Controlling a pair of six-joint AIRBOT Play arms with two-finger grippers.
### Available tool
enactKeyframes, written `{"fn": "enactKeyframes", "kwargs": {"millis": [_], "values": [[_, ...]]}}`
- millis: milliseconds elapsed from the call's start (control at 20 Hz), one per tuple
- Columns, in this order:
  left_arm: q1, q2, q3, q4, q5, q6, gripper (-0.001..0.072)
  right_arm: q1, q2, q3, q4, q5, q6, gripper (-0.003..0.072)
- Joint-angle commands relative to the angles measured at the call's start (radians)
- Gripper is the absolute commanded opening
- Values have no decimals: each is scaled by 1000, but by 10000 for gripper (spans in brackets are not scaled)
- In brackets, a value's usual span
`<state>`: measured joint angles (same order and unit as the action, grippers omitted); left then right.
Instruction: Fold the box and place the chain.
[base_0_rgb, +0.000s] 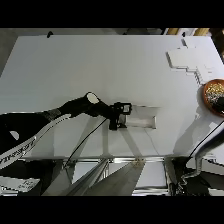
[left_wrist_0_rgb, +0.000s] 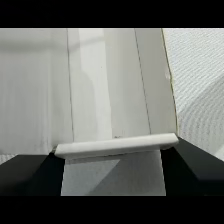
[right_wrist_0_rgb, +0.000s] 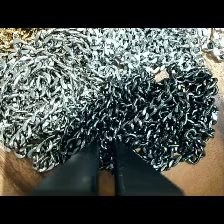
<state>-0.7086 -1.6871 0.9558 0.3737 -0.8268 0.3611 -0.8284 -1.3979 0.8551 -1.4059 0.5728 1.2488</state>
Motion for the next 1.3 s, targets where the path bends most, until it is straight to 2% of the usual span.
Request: {"fn": "enactKeyframes", "kwargs": {"millis": [0, 150, 300, 450, 600, 750, 1000, 1150, 1250], "values": [[0, 0, 0, 0, 0, 0, 207, 0, 0, 0, 1, 30, -1, 19], [0, 0, 0, 0, 0, 0, 207, 27, 69, 0, -1, 153, -43, 18], [0, 0, 0, 0, 0, 0, 207, 110, 273, 0, 5, 271, -45, 18], [0, 0, 0, 0, 0, 0, 207, 203, 496, 0, 31, 449, -41, 18], [0, 0, 0, 0, 0, 0, 207, 285, 701, -1, 101, 636, -32, 18], [0, 0, 0, 0, 0, 0, 207, 392, 860, -1, 164, 768, -8, 19], [0, 0, 0, 0, 0, 0, 207, 660, 987, -2, 245, 824, 49, 19], [0, 0, 0, 0, 0, 0, 207, 792, 1010, -3, 251, 831, 58, 19], [0, 0, 0, 0, 0, 0, 207, 859, 1009, -24, 314, 808, 56, 19]]}}
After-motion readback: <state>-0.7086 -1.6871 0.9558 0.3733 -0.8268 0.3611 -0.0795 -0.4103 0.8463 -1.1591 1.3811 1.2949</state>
